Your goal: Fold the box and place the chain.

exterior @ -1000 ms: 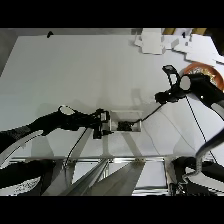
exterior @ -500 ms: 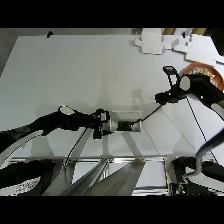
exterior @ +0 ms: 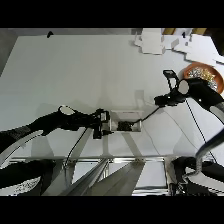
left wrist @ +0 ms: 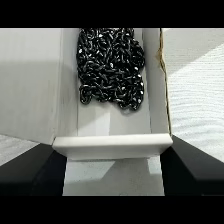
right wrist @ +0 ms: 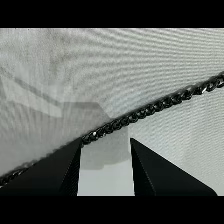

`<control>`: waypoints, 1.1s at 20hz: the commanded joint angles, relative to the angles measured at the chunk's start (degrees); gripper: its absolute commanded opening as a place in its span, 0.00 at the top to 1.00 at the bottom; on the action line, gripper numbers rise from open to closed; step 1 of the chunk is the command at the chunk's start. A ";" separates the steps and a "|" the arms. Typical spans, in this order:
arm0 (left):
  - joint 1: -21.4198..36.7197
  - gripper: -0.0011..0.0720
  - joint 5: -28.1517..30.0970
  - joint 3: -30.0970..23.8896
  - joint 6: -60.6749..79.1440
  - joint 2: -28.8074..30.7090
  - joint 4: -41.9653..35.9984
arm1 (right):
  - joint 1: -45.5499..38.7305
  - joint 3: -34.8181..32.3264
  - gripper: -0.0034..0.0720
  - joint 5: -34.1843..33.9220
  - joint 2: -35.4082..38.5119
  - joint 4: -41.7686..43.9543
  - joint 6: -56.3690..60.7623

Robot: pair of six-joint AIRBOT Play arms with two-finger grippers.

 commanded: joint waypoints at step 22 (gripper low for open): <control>-0.02 0.64 0.02 0.00 0.00 -0.04 0.00 | -0.04 -0.22 0.77 -0.37 -3.82 -0.46 0.07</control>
